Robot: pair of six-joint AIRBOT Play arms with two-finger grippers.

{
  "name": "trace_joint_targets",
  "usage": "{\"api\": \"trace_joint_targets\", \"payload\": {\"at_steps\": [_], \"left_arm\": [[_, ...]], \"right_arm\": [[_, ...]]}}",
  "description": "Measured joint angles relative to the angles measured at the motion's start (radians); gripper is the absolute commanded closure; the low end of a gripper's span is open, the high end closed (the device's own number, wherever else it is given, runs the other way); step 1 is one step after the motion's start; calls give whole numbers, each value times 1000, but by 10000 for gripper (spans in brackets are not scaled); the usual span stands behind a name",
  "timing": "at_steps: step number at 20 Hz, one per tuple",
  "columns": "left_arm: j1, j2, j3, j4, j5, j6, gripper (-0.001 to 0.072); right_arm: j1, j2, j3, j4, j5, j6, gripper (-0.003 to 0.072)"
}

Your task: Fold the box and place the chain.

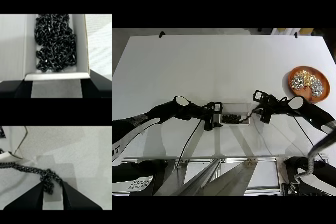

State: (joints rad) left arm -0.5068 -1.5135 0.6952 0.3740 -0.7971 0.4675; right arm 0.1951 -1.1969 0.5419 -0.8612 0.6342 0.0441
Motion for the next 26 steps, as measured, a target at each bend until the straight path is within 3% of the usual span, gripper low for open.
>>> {"api": "trace_joint_targets", "payload": {"at_steps": [6, 8, 13, 19, 26], "left_arm": [[0, 0, 0, 0, 0, 0, 557], [0, 0, 0, 0, 0, 0, 557], [0, 0, 0, 0, 0, 0, 557], [0, 0, 0, 0, 0, 0, 557], [0, 0, 0, 0, 0, 0, 557]], "right_arm": [[13, -35, 0, 4, 6, 0, 470], [20, -46, 0, 4, -6, -3, 648], [27, -17, -1, -20, 34, 8, 666], [27, 207, 0, -18, 100, 95, 665], [27, 430, 0, 61, 380, 168, 665]]}}
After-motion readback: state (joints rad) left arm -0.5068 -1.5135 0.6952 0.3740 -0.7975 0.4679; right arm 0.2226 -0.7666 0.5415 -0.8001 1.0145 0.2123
